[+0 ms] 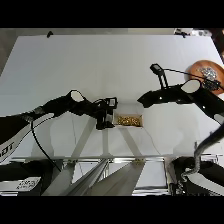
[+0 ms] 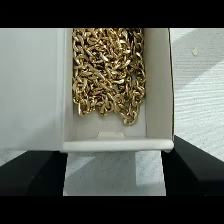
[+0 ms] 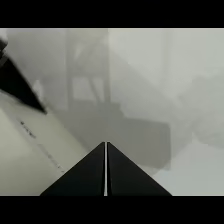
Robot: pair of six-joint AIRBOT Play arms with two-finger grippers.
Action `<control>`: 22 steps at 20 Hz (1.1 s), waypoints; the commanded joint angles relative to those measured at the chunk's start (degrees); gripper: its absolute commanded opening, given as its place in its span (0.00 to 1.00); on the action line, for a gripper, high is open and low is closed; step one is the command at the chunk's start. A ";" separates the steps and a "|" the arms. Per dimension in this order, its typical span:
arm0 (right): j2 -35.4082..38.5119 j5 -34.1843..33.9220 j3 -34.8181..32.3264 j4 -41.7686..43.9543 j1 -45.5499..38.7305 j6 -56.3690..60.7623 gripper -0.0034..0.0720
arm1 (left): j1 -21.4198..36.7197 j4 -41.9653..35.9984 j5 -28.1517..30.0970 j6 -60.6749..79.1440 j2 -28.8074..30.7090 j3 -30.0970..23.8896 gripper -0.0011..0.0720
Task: Fold the box and place the chain.
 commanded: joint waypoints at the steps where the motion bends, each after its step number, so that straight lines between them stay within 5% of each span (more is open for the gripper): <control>1: 0.24 6.32 0.90 -4.39 3.52 -0.83 0.05 | -0.02 0.00 0.00 0.00 0.04 0.04 0.69; 5: 4.68 7.13 1.01 -11.85 7.45 -0.83 0.07 | -0.02 0.00 0.00 0.00 0.04 0.04 0.69; 8: 8.04 6.38 1.07 -16.92 9.22 -0.90 0.42 | -0.02 0.02 0.00 0.02 0.04 0.04 0.69; 22: 10.47 4.72 1.05 -22.23 23.21 -5.14 0.42 | -0.02 0.00 0.00 0.00 0.04 0.04 0.69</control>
